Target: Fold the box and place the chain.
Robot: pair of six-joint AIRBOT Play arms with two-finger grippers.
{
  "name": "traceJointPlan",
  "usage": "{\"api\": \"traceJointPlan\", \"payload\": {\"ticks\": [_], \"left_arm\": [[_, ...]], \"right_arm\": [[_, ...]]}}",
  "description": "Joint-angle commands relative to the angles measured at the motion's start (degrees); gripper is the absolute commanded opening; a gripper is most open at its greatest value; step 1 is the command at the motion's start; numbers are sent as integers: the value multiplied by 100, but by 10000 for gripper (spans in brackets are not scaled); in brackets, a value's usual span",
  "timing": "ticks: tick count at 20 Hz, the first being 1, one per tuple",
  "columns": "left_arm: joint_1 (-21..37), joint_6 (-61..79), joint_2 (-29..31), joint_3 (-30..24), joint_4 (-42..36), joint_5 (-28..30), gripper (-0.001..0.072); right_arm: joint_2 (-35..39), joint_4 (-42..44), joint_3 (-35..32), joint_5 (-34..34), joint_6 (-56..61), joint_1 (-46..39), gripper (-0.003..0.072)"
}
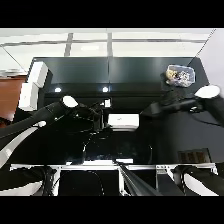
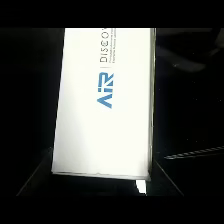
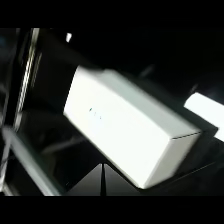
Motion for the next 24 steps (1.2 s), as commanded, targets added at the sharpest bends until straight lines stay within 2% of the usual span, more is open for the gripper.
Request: {"api": "traceJointPlan", "payload": {"ticks": [1,3,5,9,13,16,24], "left_arm": [[31,-63,369,114,496,-219,717],[-83,-63,560,212,356,-376,717],[-398,-72,487,457,280,-345,710],[-990,-782,-262,1248,175,-203,709],[-1075,-1132,-949,1744,153,-201,709],[-1075,-1370,-1165,1792,153,-208,709],[-1075,-1436,-1198,1792,160,-319,709]], "right_arm": [[800,-1130,133,693,472,-1139,16],[1003,-1167,131,769,494,-1523,17],[1025,-1145,127,699,490,-1600,16],[1023,-1104,66,367,487,-1574,16],[1025,-1110,66,361,398,-1574,17],[1023,-1108,66,352,396,-1574,16],[1025,-1126,66,258,376,-1574,16]]}}
